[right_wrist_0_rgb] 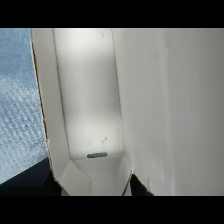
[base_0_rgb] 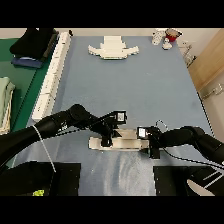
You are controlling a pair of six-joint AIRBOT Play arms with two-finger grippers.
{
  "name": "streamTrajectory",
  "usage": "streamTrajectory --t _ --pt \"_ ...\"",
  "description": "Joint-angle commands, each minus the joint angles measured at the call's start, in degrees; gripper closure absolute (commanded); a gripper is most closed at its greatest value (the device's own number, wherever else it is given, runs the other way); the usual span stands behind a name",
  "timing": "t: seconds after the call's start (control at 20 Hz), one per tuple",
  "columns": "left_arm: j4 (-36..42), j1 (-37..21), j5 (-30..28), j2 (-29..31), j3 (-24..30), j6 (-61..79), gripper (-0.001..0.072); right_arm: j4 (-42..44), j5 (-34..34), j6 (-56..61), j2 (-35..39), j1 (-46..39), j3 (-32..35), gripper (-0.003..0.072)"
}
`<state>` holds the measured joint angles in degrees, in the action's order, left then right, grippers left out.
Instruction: Fold the box.
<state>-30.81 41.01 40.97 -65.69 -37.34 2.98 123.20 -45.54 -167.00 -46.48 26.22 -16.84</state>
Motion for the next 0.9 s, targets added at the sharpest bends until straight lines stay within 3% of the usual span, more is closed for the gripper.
streamTrajectory --t 0.0,0.85 --pt "0.0 0.0 0.0 0.0 0.0 0.0 0.0697 0.0 0.0 0.0 0.0 0.0 0.0 0.0187" --pt "0.6 0.1 0.2 0.0 0.0 0.0 0.0695 0.0 0.0 0.0 0.0 0.0 0.0 0.0187"
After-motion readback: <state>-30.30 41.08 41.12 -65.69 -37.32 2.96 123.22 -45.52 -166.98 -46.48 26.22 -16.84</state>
